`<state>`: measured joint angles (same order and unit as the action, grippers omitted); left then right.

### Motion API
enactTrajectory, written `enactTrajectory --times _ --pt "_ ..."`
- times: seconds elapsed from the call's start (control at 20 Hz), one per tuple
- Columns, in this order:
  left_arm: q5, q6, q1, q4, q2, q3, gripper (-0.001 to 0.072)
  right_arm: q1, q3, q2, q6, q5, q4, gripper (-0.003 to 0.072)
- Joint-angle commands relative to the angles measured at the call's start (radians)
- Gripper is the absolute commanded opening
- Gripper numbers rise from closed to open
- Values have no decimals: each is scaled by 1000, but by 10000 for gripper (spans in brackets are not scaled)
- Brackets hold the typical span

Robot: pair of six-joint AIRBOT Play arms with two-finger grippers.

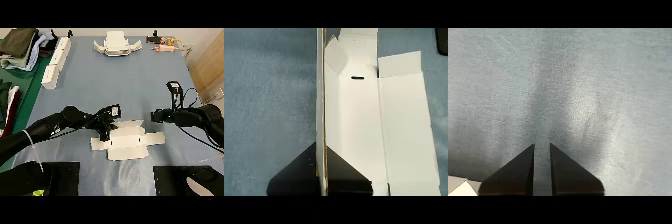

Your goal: Fold the box.

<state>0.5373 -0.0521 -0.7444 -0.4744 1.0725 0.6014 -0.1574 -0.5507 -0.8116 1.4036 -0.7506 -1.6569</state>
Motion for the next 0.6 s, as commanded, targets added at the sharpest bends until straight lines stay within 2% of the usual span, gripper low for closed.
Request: enactTrajectory --times 0.0,0.2,0.55 --pt "-101 -17 -23 -5 -35 -4 9 0 -1 1 -2 -2 -8 164" --pt "-121 -89 -56 -123 -115 -16 9 0 -1 1 -27 -8 -11 164" --pt "-310 -86 -150 -130 -135 -144 9 0 -1 1 -27 -6 -27 164"
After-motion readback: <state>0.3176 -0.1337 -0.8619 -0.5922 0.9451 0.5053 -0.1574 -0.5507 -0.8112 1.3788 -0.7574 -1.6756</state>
